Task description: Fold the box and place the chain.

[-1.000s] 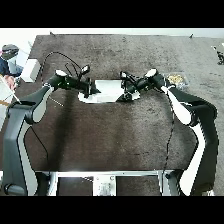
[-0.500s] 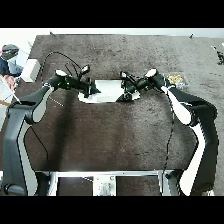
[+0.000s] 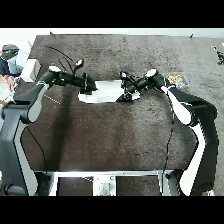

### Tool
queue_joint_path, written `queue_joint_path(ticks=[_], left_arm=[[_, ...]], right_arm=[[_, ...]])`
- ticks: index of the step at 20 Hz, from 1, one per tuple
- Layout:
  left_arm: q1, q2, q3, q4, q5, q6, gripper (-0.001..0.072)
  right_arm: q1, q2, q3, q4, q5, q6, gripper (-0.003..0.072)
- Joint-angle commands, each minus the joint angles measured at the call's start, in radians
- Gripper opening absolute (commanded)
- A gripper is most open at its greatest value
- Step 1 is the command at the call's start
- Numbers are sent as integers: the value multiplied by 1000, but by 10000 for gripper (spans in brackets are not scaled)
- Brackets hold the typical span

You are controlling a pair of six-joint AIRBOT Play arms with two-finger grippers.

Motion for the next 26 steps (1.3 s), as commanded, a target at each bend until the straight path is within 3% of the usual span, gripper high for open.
queue_joint_path(ticks=[1,5,8,9,10,16,22,26], left_arm=[[68,61,13,-16,-123,-10,348],[82,106,12,-39,-221,-87,347],[29,106,7,15,-213,-106,345],[13,106,7,16,-210,-106,244],[-3,106,7,21,-214,-102,20],[-47,106,1,92,-130,-111,12],[-47,100,1,53,111,-153,12],[-47,70,1,37,177,-164,12]], right_arm=[[0,-1,0,0,1,0,413],[0,-1,0,1,1,0,413],[0,-1,0,1,1,0,413],[0,-1,0,0,1,0,413],[0,-1,0,1,1,0,413],[0,-1,0,1,1,0,413],[0,-1,0,0,1,0,413],[0,-1,0,0,1,0,413]])
